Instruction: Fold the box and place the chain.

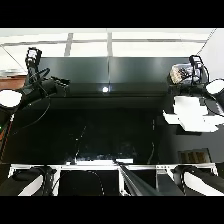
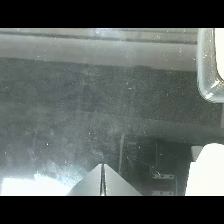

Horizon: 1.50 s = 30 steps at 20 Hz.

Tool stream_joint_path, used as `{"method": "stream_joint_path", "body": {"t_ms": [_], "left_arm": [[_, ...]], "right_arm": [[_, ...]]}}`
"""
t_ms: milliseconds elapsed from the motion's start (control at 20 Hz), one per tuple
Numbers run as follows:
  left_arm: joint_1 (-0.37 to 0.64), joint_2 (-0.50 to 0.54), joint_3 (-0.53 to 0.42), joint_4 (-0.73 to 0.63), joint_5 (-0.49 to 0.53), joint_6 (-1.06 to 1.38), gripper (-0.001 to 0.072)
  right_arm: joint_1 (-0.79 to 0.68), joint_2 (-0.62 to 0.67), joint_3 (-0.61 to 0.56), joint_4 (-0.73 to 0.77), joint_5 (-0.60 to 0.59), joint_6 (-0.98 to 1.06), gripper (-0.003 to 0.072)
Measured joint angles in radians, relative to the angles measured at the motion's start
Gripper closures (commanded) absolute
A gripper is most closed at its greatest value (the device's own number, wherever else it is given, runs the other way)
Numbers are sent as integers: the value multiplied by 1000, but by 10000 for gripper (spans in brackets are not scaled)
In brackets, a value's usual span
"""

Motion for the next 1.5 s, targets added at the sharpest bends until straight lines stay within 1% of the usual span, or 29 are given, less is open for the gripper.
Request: {"method": "stream_joint_path", "body": {"t_ms": [800, 950, 1000, 1050, 1100, 1150, 1300, 1500], "left_arm": [[0, 0, 0, -7, 0, 0, 681], [-1, 0, 0, -22, 13, 0, 681], [-1, 0, 0, -26, 25, 0, 678], [-1, -1, 0, -29, 39, 0, 596], [-1, -1, 0, -32, 47, 0, 265], [-1, -1, 0, -34, 48, 0, -8], [-1, -2, 0, -35, 30, -16, 0], [-1, -17, 0, 12, 1, -163, 0]], "right_arm": [[0, 0, 0, 4, 0, 0, 672], [0, 0, 0, 56, 1, 1, 671], [0, 0, 0, 79, 0, 1, 642], [0, 0, 0, 99, -4, 1, 342], [0, 0, 0, 112, -14, 1, -34], [0, 0, 0, 121, -23, 1, -34], [0, 0, 0, 140, -32, 5, -34], [-22, -1, 8, 122, -17, 34, -34]]}}
